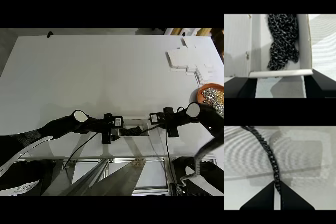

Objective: Fold the box and place the chain.

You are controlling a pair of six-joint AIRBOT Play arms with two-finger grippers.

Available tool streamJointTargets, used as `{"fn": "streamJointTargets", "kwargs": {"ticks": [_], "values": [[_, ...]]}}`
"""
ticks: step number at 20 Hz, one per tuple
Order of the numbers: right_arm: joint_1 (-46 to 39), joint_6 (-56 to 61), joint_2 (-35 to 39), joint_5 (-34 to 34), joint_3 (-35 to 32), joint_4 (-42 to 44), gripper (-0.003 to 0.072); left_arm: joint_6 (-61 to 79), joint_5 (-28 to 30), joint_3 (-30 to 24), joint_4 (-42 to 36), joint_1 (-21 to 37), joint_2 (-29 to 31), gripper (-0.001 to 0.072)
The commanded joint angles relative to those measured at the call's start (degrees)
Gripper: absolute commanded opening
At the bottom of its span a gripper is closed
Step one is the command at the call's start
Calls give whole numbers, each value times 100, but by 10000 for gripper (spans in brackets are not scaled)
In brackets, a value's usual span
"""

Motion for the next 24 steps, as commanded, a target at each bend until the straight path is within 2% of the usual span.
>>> {"fn": "streamJointTargets", "kwargs": {"ticks": [1, 6, 9, 15, 19, 23, 24], "values": [[9, 24, 535, 315, -2, 79, 18, 2, 0, -2, 0, 0, 2, 347], [439, 24, 2151, 787, -2, 1185, 17, 2, 0, 0, 0, 0, 2, 347], [796, 61, 2610, 1062, -2, 1738, 17, 2, 0, -2, 2, 0, 2, 347], [1163, 168, 2610, 763, -2, 3191, 17, 2, 0, 0, 0, 0, 2, 347], [1580, 170, 2520, 321, -2, 3248, 17, 2, 0, 0, 0, 0, 2, 347], [1751, 170, 2092, 302, -2, 3067, 22, 2, 0, -2, 0, 0, 2, 347], [1751, 173, 1982, 245, -2, 2944, 100, 2, 0, -2, 0, 0, 2, 347]]}}
